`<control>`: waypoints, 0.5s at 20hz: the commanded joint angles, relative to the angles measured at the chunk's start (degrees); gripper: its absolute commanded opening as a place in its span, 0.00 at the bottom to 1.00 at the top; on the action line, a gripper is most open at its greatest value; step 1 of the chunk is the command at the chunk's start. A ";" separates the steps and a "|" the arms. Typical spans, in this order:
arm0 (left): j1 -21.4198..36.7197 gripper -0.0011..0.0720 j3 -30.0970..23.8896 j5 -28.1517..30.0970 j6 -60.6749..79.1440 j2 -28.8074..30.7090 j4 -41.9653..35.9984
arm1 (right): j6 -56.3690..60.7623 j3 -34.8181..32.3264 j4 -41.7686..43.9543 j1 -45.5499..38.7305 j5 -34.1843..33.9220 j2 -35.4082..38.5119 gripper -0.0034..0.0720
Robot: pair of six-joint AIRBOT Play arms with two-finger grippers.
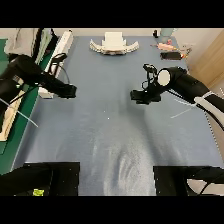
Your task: Fold the box.
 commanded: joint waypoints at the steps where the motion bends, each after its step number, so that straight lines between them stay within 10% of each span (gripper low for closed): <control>1: -7.21 0.03 0.39 2.73 -4.55 -2.73 0.22 | -0.74 2.62 6.51 0.04 -1.22 -1.62 0.05; 10: -7.89 0.03 0.39 2.69 -4.72 -2.97 -0.02 | -0.74 2.62 6.49 0.04 -1.25 -1.64 0.05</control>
